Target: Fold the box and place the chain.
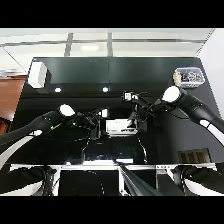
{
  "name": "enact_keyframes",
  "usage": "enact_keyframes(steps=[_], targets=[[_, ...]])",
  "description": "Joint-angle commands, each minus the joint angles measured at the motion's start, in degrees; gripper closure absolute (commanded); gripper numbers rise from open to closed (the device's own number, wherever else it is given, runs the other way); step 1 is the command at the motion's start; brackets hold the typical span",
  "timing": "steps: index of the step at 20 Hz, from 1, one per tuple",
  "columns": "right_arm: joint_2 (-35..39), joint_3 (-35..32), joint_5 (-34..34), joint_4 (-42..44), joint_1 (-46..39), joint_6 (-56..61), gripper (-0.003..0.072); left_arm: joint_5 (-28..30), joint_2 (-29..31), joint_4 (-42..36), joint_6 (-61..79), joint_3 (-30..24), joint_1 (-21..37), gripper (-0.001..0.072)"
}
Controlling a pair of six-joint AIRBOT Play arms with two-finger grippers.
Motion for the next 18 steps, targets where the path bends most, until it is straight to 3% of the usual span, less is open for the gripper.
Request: enact_keyframes(steps=[1, 18], targets=[[0.0, 0.0, 0.3, 0.0, 0.2, 0.1, 0.0301, 0.0, 0.0, 0.0, 0.0, 0.1, 0.1, 0.0363], [0.1, 0.0, 1.1, -0.1, 0.9, 1.7, 0.0296, 0.0, 0.0, 0.0, 0.0, 0.1, 0.1, 0.0363]])
